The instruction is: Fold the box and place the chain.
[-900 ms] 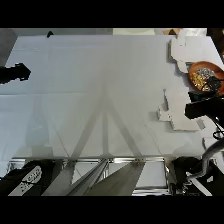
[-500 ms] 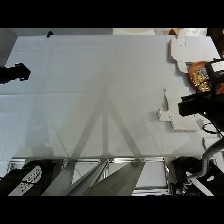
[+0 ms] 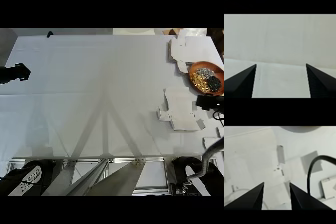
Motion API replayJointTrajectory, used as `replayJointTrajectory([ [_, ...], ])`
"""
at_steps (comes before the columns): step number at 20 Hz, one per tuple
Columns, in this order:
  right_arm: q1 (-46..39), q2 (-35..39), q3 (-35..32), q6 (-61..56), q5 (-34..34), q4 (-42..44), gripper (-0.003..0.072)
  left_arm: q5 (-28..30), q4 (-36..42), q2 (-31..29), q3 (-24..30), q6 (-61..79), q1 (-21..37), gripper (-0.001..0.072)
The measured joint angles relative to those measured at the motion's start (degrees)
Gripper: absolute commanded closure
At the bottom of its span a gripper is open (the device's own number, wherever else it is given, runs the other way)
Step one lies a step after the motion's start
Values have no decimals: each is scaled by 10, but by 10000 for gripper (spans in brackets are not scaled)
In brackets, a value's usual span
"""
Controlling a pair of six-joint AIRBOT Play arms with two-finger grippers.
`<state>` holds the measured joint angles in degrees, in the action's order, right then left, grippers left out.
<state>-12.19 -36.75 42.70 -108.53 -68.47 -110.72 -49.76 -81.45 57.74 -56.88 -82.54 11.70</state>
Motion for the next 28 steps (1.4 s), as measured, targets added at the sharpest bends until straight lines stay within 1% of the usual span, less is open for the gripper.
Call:
replayJointTrajectory([
  [3, -123, -23, 0, 75, -19, 8, 274, 0, 0, 0, 0, 0, 0, 11],
  [4, -162, -33, 0, 101, -25, 14, 248, 0, 0, 0, 0, 0, 0, 11],
  [6, -236, -62, 4, 146, -27, 39, 248, 0, 0, 0, 0, 0, 0, 11],
  [9, -313, -119, 32, 203, -26, 90, 248, 0, 0, 0, 0, 0, 0, 11],
  [11, -344, -169, 70, 230, -39, 110, 248, 0, 0, 0, 0, 0, 0, 11],
  [16, -381, -298, 191, 289, -77, 164, 248, 0, 0, 0, 0, 0, 0, 11],
  [20, -387, -382, 264, 320, -100, 201, 248, 0, 0, 0, 0, 0, 0, 11],
  [23, -390, -430, 289, 343, -115, 219, 249, 0, 0, 0, 0, 0, 0, 11],
  [28, -412, -486, 301, 368, -139, 234, 249, 0, 0, 0, 0, 0, 0, 11],
])
